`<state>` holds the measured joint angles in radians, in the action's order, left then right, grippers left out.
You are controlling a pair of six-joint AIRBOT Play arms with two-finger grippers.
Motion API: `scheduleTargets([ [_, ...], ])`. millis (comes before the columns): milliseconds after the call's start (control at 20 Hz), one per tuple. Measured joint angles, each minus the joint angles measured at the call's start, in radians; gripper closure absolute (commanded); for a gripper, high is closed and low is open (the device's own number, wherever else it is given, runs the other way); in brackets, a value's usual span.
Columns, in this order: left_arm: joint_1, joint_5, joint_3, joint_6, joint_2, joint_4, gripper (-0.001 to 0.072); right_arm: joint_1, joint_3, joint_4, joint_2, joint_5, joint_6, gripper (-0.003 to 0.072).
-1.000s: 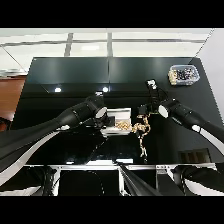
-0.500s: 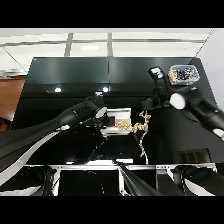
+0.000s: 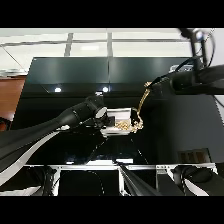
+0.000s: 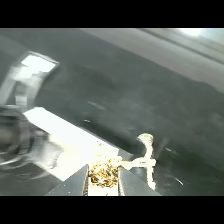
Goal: Fold the box and place the chain.
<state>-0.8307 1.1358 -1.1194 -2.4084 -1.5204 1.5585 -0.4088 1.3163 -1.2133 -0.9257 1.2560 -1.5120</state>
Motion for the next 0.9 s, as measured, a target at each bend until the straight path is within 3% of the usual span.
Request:
scheduleTargets([
  [250,0.000,0.000,0.000,0.000,0.000,0.000,0.0677,0.000,0.068,0.135,-0.005,0.095,0.033,0.0670],
  [900,0.000,0.000,0.000,0.000,0.000,0.000,0.0677,0.000,0.080,0.269,-0.024,0.154,0.066,0.0670],
])
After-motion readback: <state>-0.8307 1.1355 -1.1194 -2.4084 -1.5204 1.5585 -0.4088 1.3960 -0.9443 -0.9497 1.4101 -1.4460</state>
